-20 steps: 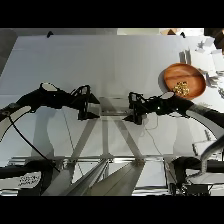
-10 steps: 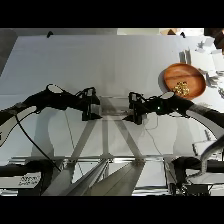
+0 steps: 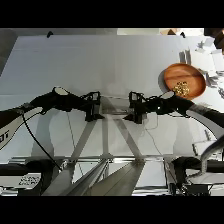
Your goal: Fold the box and place the chain.
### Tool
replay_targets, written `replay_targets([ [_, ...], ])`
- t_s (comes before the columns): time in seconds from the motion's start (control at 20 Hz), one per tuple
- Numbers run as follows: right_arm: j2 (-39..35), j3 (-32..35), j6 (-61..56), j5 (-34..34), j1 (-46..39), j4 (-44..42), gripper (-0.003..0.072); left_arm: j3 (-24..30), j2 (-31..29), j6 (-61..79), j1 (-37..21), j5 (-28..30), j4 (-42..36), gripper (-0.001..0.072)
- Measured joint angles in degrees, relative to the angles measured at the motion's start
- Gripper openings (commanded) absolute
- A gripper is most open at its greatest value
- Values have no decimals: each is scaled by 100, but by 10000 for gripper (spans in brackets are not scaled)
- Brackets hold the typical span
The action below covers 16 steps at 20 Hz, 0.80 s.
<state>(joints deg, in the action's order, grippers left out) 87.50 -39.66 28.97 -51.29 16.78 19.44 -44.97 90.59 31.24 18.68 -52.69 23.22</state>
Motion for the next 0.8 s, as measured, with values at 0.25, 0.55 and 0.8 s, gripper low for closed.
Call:
replay_targets([
  [0.25,0,0,2,-11,0,4,463,0,2,26,20,26,-22,339],
  [0.55,0,0,2,-24,-2,4,463,0,2,42,20,33,-33,339],
  [0.8,0,0,2,-31,-2,4,463,0,4,46,22,35,-35,339],
])
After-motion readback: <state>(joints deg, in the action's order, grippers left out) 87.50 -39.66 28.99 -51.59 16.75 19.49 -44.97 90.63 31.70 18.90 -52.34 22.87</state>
